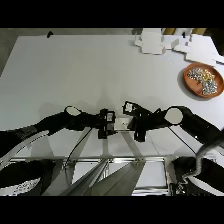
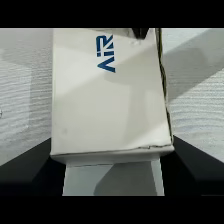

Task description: Fold the box and place the chain.

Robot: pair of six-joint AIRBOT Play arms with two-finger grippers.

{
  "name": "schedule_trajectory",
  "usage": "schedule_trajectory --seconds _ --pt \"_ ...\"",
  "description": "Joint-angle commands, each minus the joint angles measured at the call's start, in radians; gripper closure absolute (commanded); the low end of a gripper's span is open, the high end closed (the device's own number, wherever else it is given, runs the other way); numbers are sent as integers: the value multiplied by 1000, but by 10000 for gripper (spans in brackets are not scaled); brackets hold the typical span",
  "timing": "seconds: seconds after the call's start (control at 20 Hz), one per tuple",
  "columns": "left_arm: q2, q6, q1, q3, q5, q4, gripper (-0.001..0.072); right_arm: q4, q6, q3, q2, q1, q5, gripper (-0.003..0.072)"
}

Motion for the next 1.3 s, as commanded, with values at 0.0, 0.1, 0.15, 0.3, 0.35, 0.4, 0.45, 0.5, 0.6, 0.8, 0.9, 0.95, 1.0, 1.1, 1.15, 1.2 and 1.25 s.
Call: schedule_trajectory --seconds 0.0,0.1,0.15,0.3,0.35,0.4,0.45,0.5,0.6,0.8,0.9,0.95,1.0,1.1,1.15,1.2,1.25 --pt "1 -1 0 0 -1 -2 502 -9 0 -5 -46 0 10 675" --pt "1 -1 0 0 -1 -2 502 -9 0 -5 -52 0 3 675" --pt "1 -1 0 0 -1 -2 502 -9 0 -5 -50 0 -5 675" --pt "1 -1 0 0 -1 -2 502 -10 3 -2 -7 0 -8 675" --pt "1 -1 0 0 -1 -2 502 -17 27 2 22 -8 -9 675" --pt "1 -1 0 0 -1 -2 502 -31 65 6 55 -27 -10 675" --pt "1 -1 0 0 -1 -2 502 -50 105 10 88 -54 -9 675" --pt "1 -1 0 0 -1 -2 502 -81 167 11 124 -92 -7 675" --pt "1 -1 0 0 -1 -2 502 -196 351 11 182 -178 14 675" --pt "1 -1 0 0 -1 -2 502 -571 832 10 208 -338 110 675" --pt "1 -1 0 0 -1 -2 502 -674 935 9 192 -414 168 675" --pt "1 -1 0 0 -1 -2 502 -682 945 8 183 -446 179 675" --pt "1 -1 0 0 -1 -2 502 -682 945 0 177 -477 179 675" --pt "1 -1 0 0 -1 -2 502 -682 945 -18 162 -521 186 675" --pt "1 -1 0 0 -1 -2 502 -682 943 -19 150 -531 182 675" --pt "1 -1 0 0 -1 -2 502 -682 943 -19 137 -534 173 675" --pt "1 -1 0 0 -1 -2 502 -677 943 -19 134 -534 183 675"
